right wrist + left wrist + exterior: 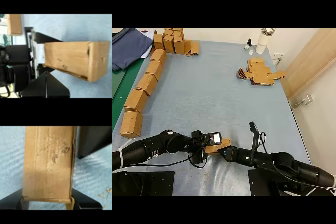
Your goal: Fold the box.
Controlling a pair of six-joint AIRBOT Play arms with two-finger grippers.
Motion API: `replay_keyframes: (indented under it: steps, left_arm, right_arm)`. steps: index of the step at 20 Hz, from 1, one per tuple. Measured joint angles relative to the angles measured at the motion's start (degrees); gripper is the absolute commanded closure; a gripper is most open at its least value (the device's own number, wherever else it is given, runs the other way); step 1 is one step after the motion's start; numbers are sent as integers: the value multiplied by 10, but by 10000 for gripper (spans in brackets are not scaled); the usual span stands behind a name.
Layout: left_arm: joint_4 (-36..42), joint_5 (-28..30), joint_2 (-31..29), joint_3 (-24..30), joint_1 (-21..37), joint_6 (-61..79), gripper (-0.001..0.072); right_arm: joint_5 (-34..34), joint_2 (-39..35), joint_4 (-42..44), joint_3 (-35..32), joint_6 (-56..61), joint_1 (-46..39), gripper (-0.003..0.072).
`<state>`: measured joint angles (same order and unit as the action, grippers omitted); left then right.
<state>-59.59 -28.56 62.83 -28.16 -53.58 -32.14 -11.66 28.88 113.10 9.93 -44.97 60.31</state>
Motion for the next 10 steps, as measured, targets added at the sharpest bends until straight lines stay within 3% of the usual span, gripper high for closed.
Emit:
replay_keyframes:
  steps: [2, 7, 10]
  left_arm:
    - [0, 0, 0, 0, 0, 0, 299]
    - [0, 0, 0, 0, 0, 0, 299]
    - [0, 0, 0, 0, 0, 0, 299]
  right_arm:
    - [-103, -28, -57, 33, 8, -13, 684]
    - [-470, -43, -205, 138, 26, -87, 683]
    - [-583, -16, -245, 191, 11, -162, 683]
